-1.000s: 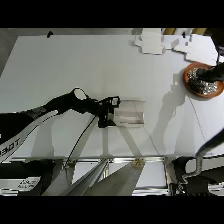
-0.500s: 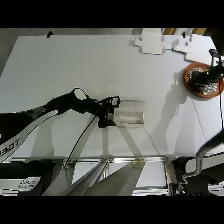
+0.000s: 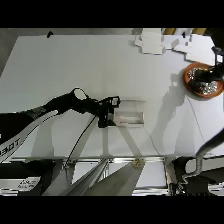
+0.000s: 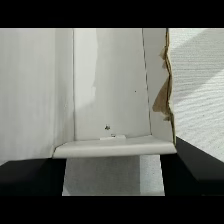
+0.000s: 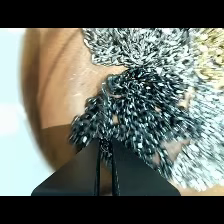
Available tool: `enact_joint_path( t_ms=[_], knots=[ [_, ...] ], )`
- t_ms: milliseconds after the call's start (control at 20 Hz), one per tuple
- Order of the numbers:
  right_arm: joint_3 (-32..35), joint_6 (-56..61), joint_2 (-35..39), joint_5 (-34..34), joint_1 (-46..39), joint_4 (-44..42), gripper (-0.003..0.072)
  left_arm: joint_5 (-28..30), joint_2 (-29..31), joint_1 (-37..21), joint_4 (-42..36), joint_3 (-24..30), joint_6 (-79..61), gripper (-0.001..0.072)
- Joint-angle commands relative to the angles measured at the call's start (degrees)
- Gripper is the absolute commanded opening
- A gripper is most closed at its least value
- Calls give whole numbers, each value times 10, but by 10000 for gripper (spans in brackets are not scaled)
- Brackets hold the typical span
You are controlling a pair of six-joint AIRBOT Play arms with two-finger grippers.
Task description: Fold the box and place the chain.
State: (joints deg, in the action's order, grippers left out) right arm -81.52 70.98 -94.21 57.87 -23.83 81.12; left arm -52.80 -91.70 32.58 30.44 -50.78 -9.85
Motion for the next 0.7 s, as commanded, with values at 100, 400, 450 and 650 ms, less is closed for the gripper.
enact_joint_path(
  t_ms=[100,400,450,650],
  knots=[
    [0,-12,151,66,19,-6,20,0,0,0,0,0,0,336],
    [0,-11,331,163,109,-75,20,0,0,0,0,0,0,336],
    [0,-9,355,179,126,-86,20,0,0,0,0,0,0,336],
    [0,12,443,243,212,-133,20,0,0,0,0,0,0,336]
  ],
)
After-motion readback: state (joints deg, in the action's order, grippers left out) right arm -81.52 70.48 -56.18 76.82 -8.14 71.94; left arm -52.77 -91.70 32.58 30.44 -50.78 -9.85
